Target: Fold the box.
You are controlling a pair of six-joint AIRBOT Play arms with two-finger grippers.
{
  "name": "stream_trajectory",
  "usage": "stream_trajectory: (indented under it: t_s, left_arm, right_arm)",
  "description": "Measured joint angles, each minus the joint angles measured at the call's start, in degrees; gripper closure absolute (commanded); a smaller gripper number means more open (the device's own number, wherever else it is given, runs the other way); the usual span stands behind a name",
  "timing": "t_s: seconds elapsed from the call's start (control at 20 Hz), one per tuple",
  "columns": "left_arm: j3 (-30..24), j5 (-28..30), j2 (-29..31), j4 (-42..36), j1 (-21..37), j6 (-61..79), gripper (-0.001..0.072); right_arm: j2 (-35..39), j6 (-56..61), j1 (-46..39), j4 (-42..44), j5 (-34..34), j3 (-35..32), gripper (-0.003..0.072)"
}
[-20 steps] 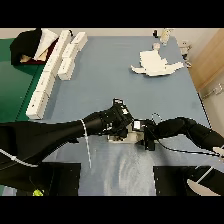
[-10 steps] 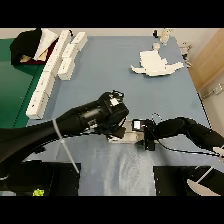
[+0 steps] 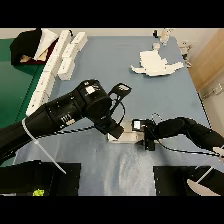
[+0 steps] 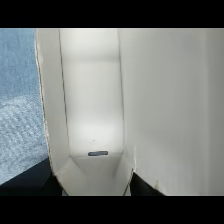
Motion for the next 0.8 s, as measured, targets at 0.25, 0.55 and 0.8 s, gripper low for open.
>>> stream_trajectory:
  t_s: [0.25,0.55,0.8]
  left_arm:
    - [-9.51,6.78,7.48,-6.51,8.22,26.43,0.0697]
    - [-27.45,14.88,17.90,-24.90,24.74,65.26,0.0021]
    - [-38.93,25.27,16.83,-36.70,31.78,90.20,0.0019]
  right_arm:
    - [0.00,0.02,0.00,0.00,0.00,0.00,0.0238]
    - [0.00,0.02,0.00,0.00,0.00,0.00,0.0238]
    - [0.00,0.02,0.00,0.00,0.00,0.00,0.0238]
